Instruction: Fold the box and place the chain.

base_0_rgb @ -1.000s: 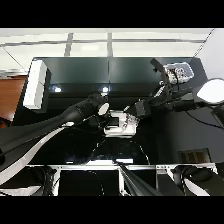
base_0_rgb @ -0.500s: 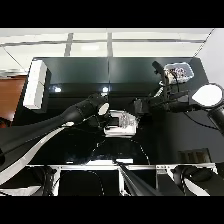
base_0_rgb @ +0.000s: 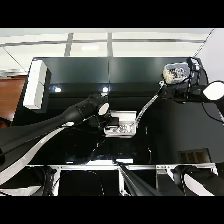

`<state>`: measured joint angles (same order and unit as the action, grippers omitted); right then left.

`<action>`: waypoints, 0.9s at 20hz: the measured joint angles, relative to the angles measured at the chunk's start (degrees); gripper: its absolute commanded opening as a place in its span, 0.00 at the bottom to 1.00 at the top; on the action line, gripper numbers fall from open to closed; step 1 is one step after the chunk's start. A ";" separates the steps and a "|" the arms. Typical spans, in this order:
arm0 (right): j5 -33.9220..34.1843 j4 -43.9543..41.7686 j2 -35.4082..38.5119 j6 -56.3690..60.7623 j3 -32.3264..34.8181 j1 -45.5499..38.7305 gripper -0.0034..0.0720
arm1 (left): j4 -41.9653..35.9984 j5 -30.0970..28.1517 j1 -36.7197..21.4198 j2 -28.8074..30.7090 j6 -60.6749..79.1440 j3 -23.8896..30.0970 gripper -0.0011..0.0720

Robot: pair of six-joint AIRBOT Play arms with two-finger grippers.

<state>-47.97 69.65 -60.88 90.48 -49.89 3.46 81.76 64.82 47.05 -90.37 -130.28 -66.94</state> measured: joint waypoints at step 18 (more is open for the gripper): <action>-3.98 25.29 -37.90 35.95 -26.99 3.43 0.60 | 0.00 0.15 -0.02 0.00 0.00 0.00 0.06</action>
<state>-51.94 94.94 -98.78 126.43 -76.88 6.90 81.76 64.97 47.03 -90.37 -130.28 -66.94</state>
